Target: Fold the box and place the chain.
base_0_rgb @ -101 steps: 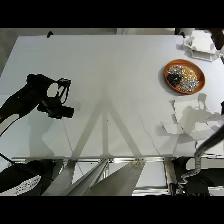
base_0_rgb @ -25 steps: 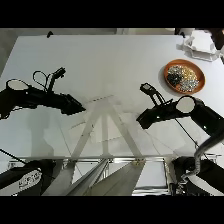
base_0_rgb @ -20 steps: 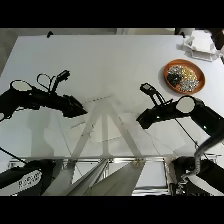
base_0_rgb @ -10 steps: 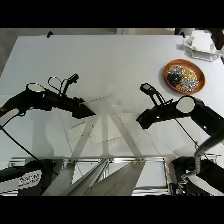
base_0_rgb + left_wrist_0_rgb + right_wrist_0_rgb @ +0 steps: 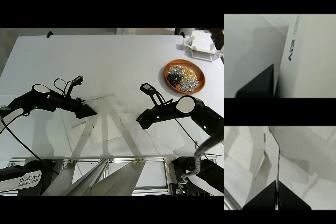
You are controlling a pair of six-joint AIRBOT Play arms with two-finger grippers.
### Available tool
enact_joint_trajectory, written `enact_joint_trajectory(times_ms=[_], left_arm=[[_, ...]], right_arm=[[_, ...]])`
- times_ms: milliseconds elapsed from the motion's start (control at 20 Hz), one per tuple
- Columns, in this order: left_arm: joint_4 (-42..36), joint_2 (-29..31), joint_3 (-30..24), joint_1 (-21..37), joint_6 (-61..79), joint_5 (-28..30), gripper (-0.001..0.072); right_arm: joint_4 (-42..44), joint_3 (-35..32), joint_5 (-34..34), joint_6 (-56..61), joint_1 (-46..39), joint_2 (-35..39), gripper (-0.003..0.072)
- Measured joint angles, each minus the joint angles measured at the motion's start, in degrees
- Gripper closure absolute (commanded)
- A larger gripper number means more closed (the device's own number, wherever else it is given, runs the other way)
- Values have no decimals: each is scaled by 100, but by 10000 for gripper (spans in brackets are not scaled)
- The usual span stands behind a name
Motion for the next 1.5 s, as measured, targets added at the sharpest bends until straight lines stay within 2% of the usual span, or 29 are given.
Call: enact_joint_trajectory(times_ms=[50, 100, 250, 300, 450, 500, 700, 1050, 1200, 1500], left_arm=[[7, 0, 0, -2, 2, 28, 682], [-4, 0, 0, -7, 24, 35, 703], [-2, 2, 15, -11, 68, 157, 703], [2, 7, 31, -11, 105, 190, 703], [70, 70, 146, -26, 179, 343, 702], [131, 111, 205, -72, 269, 254, 703], [564, 378, 501, -459, 492, 118, 702], [968, 695, 675, -1609, 883, -216, 702], [713, 634, 686, -1867, 1176, -44, 702], [404, 404, 688, -2013, 1519, 874, 702]], right_arm=[[7, 0, -4, 28, 0, 0, 673], [22, 0, -22, 42, 2, 2, 672], [37, 2, -28, 98, 2, 7, 667], [52, 2, -17, 107, 2, 20, 629], [42, 98, 201, 195, 2, 131, 353], [4, 168, 273, 282, 2, 197, 334], [-498, 540, 833, 693, 2, 632, 334], [-1912, 772, 1720, 1331, 0, 1716, 334], [-2197, 789, 1882, 1447, 2, 1976, 334], [-2371, 791, 1873, 1585, 0, 2116, 338]])
